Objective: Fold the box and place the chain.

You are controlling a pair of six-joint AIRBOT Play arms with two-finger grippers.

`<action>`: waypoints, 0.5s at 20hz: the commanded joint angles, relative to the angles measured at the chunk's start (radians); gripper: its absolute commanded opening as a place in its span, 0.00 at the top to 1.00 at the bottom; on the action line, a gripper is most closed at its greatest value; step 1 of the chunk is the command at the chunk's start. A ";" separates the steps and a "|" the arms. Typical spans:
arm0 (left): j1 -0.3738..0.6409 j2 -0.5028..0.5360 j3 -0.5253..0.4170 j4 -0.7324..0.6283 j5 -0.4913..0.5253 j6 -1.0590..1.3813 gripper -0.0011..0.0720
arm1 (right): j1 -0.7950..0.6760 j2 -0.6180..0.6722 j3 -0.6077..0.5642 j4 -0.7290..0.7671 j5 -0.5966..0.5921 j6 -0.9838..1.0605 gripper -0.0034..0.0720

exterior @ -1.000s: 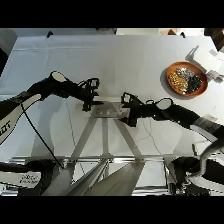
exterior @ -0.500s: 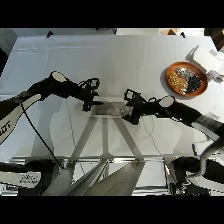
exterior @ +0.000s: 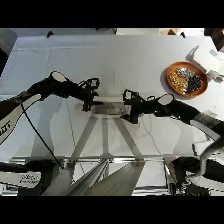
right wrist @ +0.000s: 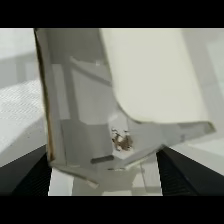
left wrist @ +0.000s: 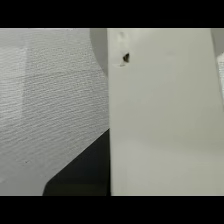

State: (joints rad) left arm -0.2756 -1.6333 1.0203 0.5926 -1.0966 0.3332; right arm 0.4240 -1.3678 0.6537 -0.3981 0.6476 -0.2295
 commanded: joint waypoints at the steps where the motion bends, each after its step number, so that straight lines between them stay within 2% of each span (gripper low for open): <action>1: 0.000 -0.001 0.000 0.000 0.001 0.000 0.97 | 0.000 -0.040 0.005 0.037 0.030 -0.043 0.02; 10: 0.000 -0.001 0.000 0.000 0.000 0.000 0.97 | 0.000 -0.080 0.006 0.107 0.046 -0.124 0.02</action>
